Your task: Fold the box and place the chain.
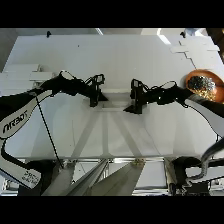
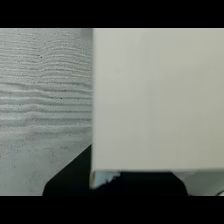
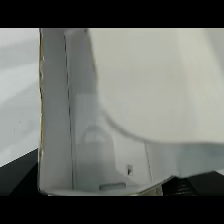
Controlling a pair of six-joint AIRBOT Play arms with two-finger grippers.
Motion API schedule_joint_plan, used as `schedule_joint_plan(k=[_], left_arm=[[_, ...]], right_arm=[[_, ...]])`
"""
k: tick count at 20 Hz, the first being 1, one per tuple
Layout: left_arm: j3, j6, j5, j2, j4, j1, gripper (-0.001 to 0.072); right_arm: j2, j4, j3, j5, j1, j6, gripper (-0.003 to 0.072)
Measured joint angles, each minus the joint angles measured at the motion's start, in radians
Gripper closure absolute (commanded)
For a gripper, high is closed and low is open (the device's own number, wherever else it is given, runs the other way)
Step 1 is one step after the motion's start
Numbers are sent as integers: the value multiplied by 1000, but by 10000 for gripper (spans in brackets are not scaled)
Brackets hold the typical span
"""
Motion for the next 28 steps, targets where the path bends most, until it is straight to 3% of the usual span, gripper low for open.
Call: schedule_joint_plan(k=[6,12,14,15,28], left_arm=[[0,0,0,0,0,0,695],[0,0,0,0,0,0,695],[0,0,0,0,0,0,695],[0,2,0,0,0,0,695],[0,1,0,0,0,0,695]], right_arm=[[-5,-49,0,-21,0,-68,12],[-6,35,0,-34,0,-132,62],[-6,36,0,-35,0,-143,268],[-6,30,0,-34,0,-146,312],[-6,3,1,-31,0,-157,309]])
